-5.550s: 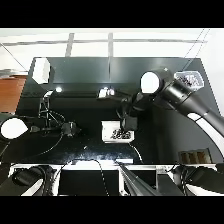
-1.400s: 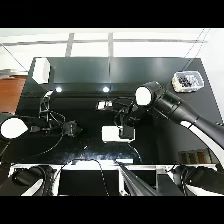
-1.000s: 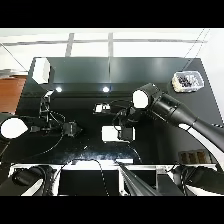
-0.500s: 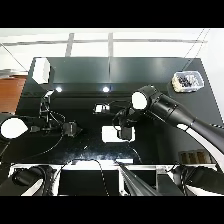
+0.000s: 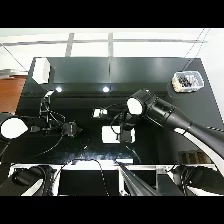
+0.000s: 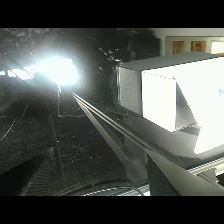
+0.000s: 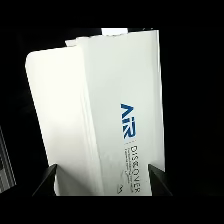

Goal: Fold the box and place the chain.

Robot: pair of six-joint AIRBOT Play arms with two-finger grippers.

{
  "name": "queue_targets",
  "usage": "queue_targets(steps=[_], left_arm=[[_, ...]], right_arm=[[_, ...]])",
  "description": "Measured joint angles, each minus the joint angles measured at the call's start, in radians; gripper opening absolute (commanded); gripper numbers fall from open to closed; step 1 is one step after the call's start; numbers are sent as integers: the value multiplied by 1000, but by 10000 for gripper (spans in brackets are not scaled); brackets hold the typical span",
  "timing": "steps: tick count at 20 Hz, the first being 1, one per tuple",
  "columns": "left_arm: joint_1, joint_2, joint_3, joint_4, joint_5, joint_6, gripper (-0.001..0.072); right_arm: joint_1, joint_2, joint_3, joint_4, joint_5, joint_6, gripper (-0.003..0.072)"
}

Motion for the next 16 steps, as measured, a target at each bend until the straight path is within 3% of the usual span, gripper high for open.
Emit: queue_targets(steps=[16], left_arm=[[0,0,-1,4,-1,0,646]], right_arm=[[54,1,0,-63,6,93,693]])
